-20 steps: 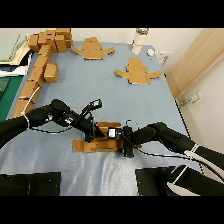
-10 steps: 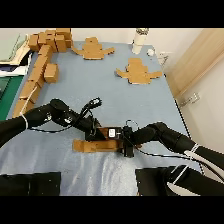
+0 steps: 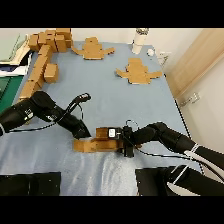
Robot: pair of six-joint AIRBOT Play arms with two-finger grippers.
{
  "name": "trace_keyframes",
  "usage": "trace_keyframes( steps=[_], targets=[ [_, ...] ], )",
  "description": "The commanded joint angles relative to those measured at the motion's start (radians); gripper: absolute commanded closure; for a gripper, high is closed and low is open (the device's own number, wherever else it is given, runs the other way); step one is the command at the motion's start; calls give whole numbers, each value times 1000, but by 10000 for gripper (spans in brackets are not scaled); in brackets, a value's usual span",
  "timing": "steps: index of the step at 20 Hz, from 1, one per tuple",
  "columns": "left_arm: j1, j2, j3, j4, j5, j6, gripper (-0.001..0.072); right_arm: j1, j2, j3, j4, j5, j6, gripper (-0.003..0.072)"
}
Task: Fold the box.
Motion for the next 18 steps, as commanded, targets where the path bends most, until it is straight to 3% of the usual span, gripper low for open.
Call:
trace_keyframes(
  steps=[1, 4, 7, 12, 18],
  targets=[
    [-47, 26, -21, 33, -132, -368, 695, 0, 1, 0, 0, -1, 1, 186],
    [-128, 24, -23, -131, 18, -381, 695, 0, 1, 0, 0, -1, 0, 186],
    [-113, -29, 20, -243, 154, -381, 695, 0, 1, 0, 0, -1, 1, 186],
    [-80, -199, 113, -236, 230, -395, 695, 0, 1, 0, 0, -1, 0, 186],
    [-69, -325, 127, -103, 225, -472, 695, 0, 1, 0, 0, -1, 0, 185]
  ],
)
